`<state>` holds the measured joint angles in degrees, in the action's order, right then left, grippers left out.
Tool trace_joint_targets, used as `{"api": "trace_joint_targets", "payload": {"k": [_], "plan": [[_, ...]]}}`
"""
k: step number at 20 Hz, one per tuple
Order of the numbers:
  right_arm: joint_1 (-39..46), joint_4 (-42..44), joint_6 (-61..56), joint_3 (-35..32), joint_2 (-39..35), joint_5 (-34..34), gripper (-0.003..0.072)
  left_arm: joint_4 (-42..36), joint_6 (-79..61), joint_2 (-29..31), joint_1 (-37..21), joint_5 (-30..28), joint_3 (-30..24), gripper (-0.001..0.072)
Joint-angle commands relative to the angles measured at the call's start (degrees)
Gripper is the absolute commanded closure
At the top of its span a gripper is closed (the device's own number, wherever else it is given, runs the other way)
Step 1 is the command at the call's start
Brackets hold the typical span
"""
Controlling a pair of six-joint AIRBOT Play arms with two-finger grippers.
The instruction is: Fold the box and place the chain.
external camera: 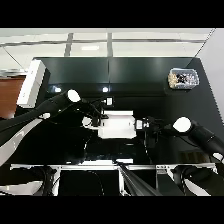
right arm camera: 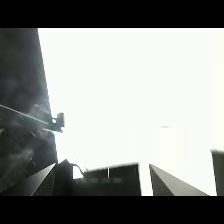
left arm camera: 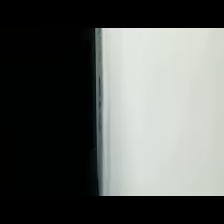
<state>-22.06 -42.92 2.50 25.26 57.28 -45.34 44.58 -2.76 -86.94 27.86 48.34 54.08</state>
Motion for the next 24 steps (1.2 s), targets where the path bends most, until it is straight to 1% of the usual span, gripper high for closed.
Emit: {"api": "trace_joint_targets", "payload": {"k": [1,3,5,6,10,13,17,21,24], "plan": [[-2.82,2.89,3.39,-0.07,1.79,3.17,-0.0024,0.15,-0.02,-0.04,0.0,-0.09,0.09,0.0686],[-2.84,4.63,4.52,-0.07,2.05,3.41,-0.0023,0.15,-0.02,-0.04,0.0,-0.07,0.09,0.0686],[-3.48,8.87,7.1,-0.09,2.67,5.49,-0.0024,0.13,-0.04,-0.04,0.0,-0.13,0.09,0.0686],[-4.04,9.68,7.72,-0.09,3.3,6.82,-0.0023,0.15,-0.02,-0.04,0.0,-0.11,0.09,0.0685],[-4.59,9.68,9.16,-0.09,4.68,7.58,-0.0023,0.13,-0.04,-0.04,0.02,-0.07,0.09,0.0685],[-4.61,11.08,9.11,-0.09,5.38,6.95,-0.0016,-0.07,0.0,-0.04,0.02,-1.22,0.09,0.0685],[-4.59,11.19,9.33,-0.09,5.42,9.4,-0.0016,-0.26,-0.02,-0.04,0.09,-0.26,0.11,0.0685],[-4.37,11.47,9.31,0.33,5.4,9.42,-0.0016,-0.26,-0.02,-0.04,0.09,0.35,0.11,0.0685],[-3.69,11.52,9.31,0.74,5.4,7.23,-0.0016,-0.26,-0.02,-0.04,0.09,0.37,0.11,0.0685]]}}
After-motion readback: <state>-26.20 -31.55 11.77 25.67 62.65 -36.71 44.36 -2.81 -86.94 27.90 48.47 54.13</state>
